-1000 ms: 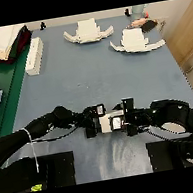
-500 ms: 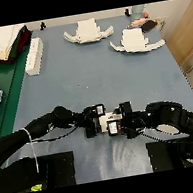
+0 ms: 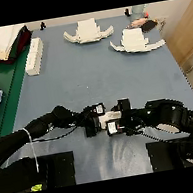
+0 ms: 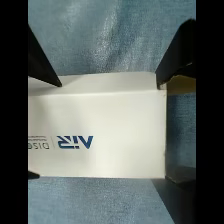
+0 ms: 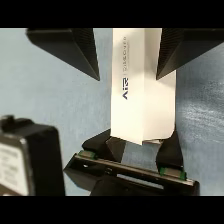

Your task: Fold the box.

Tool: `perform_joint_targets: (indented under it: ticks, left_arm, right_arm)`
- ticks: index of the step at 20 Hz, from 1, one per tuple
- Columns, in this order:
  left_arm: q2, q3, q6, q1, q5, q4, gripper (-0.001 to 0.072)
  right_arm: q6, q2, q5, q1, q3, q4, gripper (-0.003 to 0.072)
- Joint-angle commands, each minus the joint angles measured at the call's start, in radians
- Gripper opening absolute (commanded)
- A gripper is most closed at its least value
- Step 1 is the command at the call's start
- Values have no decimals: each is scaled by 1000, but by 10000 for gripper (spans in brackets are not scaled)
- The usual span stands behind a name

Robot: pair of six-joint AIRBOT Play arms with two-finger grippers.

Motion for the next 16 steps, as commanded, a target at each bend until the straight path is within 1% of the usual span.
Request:
perform_joint_targets:
  ticks: [1, 11, 14, 16]
  left_arm:
    - [0, 1, 2, 0, -4, 1, 458]
    - [0, 1, 2, 0, -4, 1, 458]
    - [0, 1, 2, 0, -4, 1, 458]
    - [0, 1, 2, 0, -4, 1, 458]
  right_arm:
    - [1, 1, -3, -1, 6, -48, 518]
    - [1, 1, -2, -1, 35, -70, 516]
    - [1, -2, -1, -1, 35, -69, 502]
    - [1, -15, -1, -1, 35, -69, 354]
